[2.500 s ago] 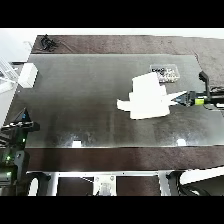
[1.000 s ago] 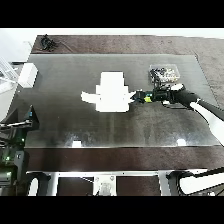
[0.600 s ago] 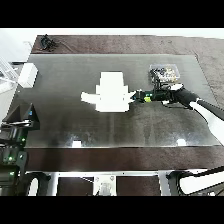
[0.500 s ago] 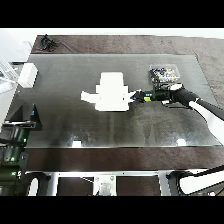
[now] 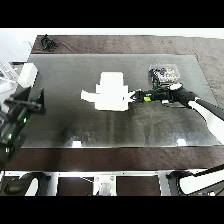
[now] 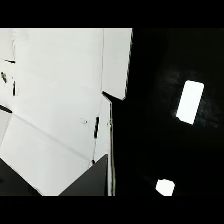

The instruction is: Fold the box and place the chain.

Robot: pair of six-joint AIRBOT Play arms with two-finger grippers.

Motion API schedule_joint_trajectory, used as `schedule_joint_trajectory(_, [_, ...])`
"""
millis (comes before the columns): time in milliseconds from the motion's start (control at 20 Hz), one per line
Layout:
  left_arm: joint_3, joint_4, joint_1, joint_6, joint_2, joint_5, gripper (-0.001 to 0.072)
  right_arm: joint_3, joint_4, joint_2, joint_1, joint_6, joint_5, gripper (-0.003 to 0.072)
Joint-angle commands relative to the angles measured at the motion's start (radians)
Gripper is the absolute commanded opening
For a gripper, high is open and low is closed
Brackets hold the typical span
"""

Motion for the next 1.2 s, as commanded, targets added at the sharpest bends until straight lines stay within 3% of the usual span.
schedule_joint_trajectory(0, [0.223, 0.207, 0.000, -0.169, -0.357, -0.105, 0.0478, 0.002, 0.000, 0.000, 0.000, -0.007, 0.000, 0.0002])
schedule_joint_trajectory(100, [0.378, 0.470, 0.000, -0.416, -0.573, -0.197, 0.0478, 0.010, 0.000, -0.003, 0.000, -0.015, 0.000, 0.0002])
schedule_joint_trajectory(250, [0.606, 0.836, 0.000, -0.756, -0.849, -0.427, 0.0478, 0.036, -0.026, -0.006, 0.000, -0.014, 0.002, 0.0001])
schedule_joint_trajectory(400, [0.764, 0.923, 0.000, -0.862, -1.019, -0.561, 0.0478, 0.039, -0.038, -0.010, 0.000, -0.014, 0.017, 0.0002])
schedule_joint_trajectory(500, [0.821, 0.919, 0.000, -0.835, -1.057, -0.550, 0.0478, 0.039, -0.038, -0.023, 0.000, -0.014, 0.029, 0.0001])
schedule_joint_trajectory(750, [0.839, 0.846, -0.016, -0.809, -1.055, -0.560, 0.0478, 0.039, -0.038, -0.035, 0.000, -0.015, 0.031, 0.0002])
schedule_joint_trajectory(1000, [1.036, 1.122, -0.127, -0.999, -1.151, -0.587, 0.0488, 0.060, -0.044, -0.035, 0.000, -0.035, 0.031, 0.0002])
schedule_joint_trajectory(1150, [1.125, 1.125, -0.133, -1.031, -1.215, -0.607, 0.0489, 0.063, -0.044, -0.035, 0.000, -0.049, 0.031, 0.0003])
